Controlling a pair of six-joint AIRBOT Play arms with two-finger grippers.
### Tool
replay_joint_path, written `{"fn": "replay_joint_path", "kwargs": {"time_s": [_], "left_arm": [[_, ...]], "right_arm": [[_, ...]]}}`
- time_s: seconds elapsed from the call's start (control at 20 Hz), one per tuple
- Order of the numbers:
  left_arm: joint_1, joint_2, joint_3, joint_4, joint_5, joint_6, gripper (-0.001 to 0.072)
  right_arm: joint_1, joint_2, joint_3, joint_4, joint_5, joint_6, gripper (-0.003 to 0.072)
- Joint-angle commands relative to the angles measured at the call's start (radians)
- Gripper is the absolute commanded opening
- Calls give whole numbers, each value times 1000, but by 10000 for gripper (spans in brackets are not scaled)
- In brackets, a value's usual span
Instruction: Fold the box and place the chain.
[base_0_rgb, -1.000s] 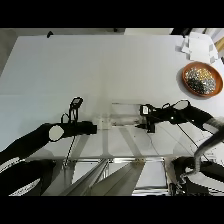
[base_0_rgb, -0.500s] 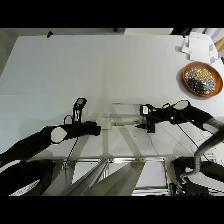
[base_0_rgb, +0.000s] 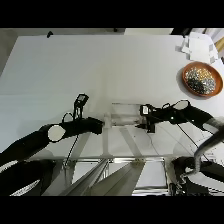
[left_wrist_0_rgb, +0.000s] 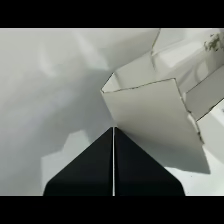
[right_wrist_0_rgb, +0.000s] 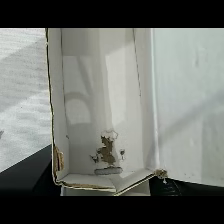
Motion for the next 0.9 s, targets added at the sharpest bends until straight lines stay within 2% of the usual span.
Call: {"fn": "replay_joint_path", "kwargs": {"time_s": [0.0, 0.15, 0.25, 0.3, 0.35, 0.4, 0.6, 0.7, 0.85], "left_arm": [[-1, 0, 43, -11, -2, 40, 20], [-1, -3, 46, -11, -11, 39, 104], [-1, -15, 48, -12, -27, 39, 113], [-1, -23, 50, -12, -34, 39, 142], [-1, -31, 55, -12, -39, 29, 206], [-1, -41, 61, -12, -41, 19, 229], [-2, -97, 117, -11, -79, 12, 240], [-16, -130, 145, -11, -85, 5, 453], [-34, -161, 158, -11, -86, 5, 453]], "right_arm": [[1, 1, 1, 0, 0, 0, 440], [1, 0, 1, 0, 0, 0, 440], [1, 0, 0, 0, 0, 0, 440], [1, 1, 0, 0, 0, 0, 440], [1, 1, 1, 0, 0, 0, 440], [1, 0, 0, 0, 0, 0, 440], [1, 1, 1, 0, 0, 0, 440], [1, 1, 1, 0, 0, 0, 440], [1, 1, 0, 0, 0, 0, 440]]}}
